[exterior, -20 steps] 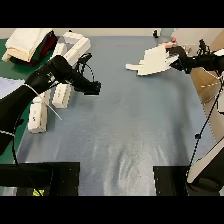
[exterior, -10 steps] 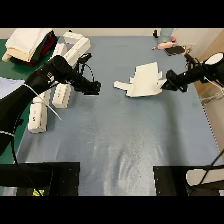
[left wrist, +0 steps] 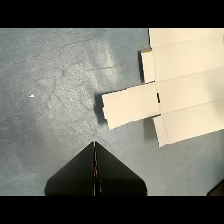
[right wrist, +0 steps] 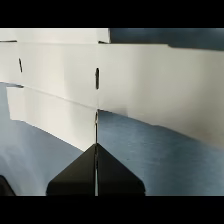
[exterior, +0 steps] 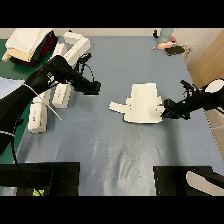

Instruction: Fold the box.

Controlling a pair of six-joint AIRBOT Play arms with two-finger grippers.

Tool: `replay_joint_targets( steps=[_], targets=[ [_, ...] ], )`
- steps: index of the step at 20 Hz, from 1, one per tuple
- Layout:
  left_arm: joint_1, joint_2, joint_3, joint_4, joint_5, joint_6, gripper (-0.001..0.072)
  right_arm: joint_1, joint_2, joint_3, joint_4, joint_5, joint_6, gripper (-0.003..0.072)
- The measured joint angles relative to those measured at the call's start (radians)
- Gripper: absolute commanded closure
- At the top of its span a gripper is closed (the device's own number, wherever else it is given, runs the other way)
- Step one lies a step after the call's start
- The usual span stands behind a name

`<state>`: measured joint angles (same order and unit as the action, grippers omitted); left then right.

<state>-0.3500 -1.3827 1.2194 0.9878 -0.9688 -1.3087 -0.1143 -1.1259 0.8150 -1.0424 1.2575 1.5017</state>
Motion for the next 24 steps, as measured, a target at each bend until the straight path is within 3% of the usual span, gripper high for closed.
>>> replay_joint_targets(
  steps=[1,2,3,6,8,15,20,24],
  targets=[
    [0.0,0.0,0.0,0.0,0.0,0.0,0.0696,0.0,0.006,-0.008,-0.011,-0.004,0.002,0.0519],
    [0.0,0.0,0.0,0.0,0.0,0.0,0.0697,0.002,0.01,-0.014,-0.022,-0.013,0.003,0.0258],
    [0.0,0.0,0.0,0.001,0.0,0.0,0.0697,0.002,0.014,-0.018,-0.028,-0.027,0.008,0.02],
    [0.0,0.0,0.0,0.0,0.0,0.0,0.0697,-0.01,0.019,-0.007,-0.051,-0.062,0.013,0.0203],
    [0.0,0.0,0.0,0.001,0.0,0.0,0.0697,-0.045,0.021,0.028,-0.083,-0.082,0.032,0.0255],
    [0.0,0.0,0.0,0.0,0.0,0.0,0.0697,-0.322,-0.047,0.099,-0.121,-0.043,-0.007,0.0258],
    [0.0,0.0,0.0,0.0,0.0,0.0,0.0697,-0.472,-0.19,0.106,0.061,0.039,-0.253,0.0282],
    [0.0,0.0,0.0,0.0,0.0,0.0,0.0697,-0.505,-0.31,0.107,0.163,0.074,-0.389,0.0282]
  ],
)
